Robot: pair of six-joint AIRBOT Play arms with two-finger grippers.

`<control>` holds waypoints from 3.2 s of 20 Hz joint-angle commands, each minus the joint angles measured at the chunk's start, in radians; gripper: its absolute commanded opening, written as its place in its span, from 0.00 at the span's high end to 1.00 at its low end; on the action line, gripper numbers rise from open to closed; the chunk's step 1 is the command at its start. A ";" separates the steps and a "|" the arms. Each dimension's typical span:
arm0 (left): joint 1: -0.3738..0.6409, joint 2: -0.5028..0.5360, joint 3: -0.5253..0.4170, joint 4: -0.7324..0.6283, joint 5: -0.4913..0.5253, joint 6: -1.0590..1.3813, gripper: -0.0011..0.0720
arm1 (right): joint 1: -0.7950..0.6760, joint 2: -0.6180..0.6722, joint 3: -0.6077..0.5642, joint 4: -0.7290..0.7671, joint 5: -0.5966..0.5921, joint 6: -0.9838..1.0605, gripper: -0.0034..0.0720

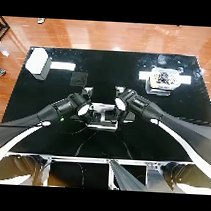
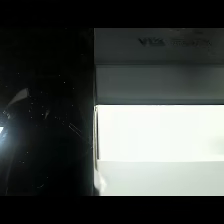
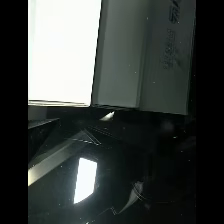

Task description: Fold the box and place the chain.

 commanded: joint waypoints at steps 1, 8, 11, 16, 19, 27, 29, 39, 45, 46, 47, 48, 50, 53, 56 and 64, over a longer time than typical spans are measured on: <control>0.000 0.000 0.000 0.000 -0.002 0.001 0.95 | 0.001 -0.001 0.001 0.006 -0.008 -0.001 0.77; 0.000 0.000 0.000 0.000 -0.002 0.001 0.95 | 0.013 -0.002 0.001 0.008 -0.030 0.000 0.92; 0.000 0.000 0.000 0.000 -0.002 0.001 0.95 | 0.013 -0.002 0.001 0.007 -0.028 0.000 0.92; 0.000 0.000 0.000 0.001 -0.002 0.001 0.95 | 0.013 -0.002 0.001 -0.021 -0.018 0.000 0.54; 0.000 0.000 0.000 0.001 -0.001 0.001 0.95 | 0.013 -0.002 0.001 -0.020 -0.011 0.000 0.51; 0.000 0.000 0.000 0.001 -0.001 0.001 0.95 | 0.013 -0.002 0.001 0.032 -0.017 -0.054 0.92; 0.000 0.000 0.000 0.001 -0.001 0.001 0.95 | 0.013 -0.002 0.001 0.038 -0.017 -0.052 0.92; 0.000 0.000 0.000 0.001 -0.006 0.002 0.95 | 0.012 0.029 0.003 0.046 0.016 -0.129 0.37; 0.000 0.000 0.000 0.001 -0.006 0.002 0.95 | 0.003 0.222 0.021 0.043 0.121 -0.287 0.37; 0.000 0.000 0.000 0.001 -0.006 0.002 0.95 | 0.002 0.269 0.021 0.034 0.145 -0.308 0.37; 0.000 0.000 0.000 0.001 -0.006 0.002 0.95 | 0.002 0.313 0.021 0.012 0.168 -0.322 0.37; 0.000 0.000 0.000 0.001 -0.005 0.002 0.95 | 0.002 0.360 0.021 -0.029 0.195 -0.328 0.37; 0.000 0.000 0.000 0.002 -0.006 0.002 0.95 | -0.006 0.442 0.022 -0.159 0.249 -0.327 0.37; 0.000 0.000 0.000 0.002 -0.005 0.001 0.95 | -0.094 0.507 0.022 -0.368 0.296 -0.327 0.37; 0.000 0.000 0.000 0.001 -0.006 0.001 0.95 | -0.269 0.506 0.021 -0.426 0.208 -0.327 0.37; 0.000 0.000 0.000 0.001 -0.005 0.001 0.95 | -0.691 0.350 0.031 -0.261 -0.190 -0.489 0.02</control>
